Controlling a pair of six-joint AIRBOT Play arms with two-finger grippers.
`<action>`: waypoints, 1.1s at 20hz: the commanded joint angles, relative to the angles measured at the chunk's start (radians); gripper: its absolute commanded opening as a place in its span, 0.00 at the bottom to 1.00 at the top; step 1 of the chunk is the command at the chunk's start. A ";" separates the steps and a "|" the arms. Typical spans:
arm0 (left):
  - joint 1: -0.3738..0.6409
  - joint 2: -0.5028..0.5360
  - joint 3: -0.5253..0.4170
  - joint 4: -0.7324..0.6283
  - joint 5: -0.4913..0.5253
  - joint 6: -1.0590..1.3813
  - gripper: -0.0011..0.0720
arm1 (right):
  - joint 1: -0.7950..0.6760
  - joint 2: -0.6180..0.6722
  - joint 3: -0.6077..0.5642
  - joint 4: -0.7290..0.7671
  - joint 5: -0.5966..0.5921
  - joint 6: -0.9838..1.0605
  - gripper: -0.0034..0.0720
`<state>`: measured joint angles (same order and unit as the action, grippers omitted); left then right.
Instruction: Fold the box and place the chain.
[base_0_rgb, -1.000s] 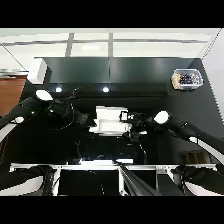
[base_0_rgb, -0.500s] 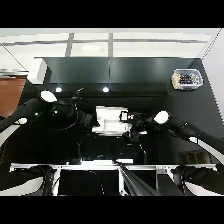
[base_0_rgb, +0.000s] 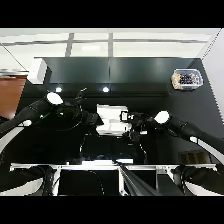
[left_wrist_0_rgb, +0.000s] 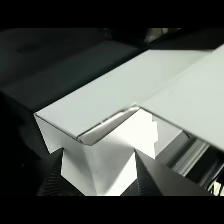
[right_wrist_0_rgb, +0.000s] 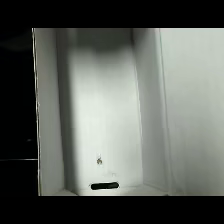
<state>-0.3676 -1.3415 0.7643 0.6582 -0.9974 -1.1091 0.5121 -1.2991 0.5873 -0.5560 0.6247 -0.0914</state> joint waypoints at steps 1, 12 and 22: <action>-0.058 0.000 0.007 0.060 0.085 -0.113 0.71 | 0.001 -0.001 -0.001 0.004 -0.001 0.002 0.67; -0.081 0.000 0.134 0.287 -0.035 -0.288 0.71 | 0.001 -0.001 -0.001 0.004 -0.001 0.002 0.67; -0.178 0.000 0.135 0.533 -0.019 -0.498 0.71 | 0.001 -0.001 -0.001 0.004 -0.001 0.002 0.67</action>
